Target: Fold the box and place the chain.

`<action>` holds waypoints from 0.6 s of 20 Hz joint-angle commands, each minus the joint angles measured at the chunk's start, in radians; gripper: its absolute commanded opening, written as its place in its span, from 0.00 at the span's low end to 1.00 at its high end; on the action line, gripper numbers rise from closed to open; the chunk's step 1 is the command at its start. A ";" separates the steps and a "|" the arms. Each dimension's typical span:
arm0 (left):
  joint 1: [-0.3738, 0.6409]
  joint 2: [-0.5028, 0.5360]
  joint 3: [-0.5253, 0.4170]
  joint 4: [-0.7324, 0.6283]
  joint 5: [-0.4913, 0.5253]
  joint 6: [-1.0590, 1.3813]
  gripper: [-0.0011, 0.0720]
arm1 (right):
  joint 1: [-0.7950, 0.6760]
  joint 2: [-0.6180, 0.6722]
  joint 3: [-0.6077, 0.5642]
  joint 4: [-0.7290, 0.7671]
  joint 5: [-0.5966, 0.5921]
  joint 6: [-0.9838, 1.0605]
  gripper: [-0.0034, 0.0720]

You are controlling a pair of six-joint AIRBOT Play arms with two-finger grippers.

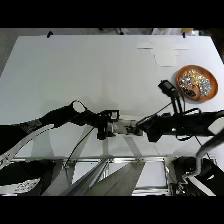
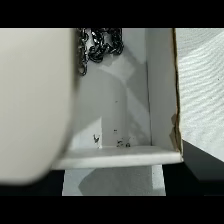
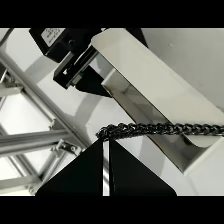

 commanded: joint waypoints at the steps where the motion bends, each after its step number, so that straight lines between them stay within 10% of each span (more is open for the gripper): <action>1: 0.001 0.001 0.000 0.000 0.003 0.000 0.25 | 0.079 -0.019 -0.051 0.000 -0.105 -0.002 0.07; 12: 0.001 0.001 0.000 0.000 0.003 0.000 0.25 | 0.085 0.230 -0.047 -0.468 -0.128 0.302 0.07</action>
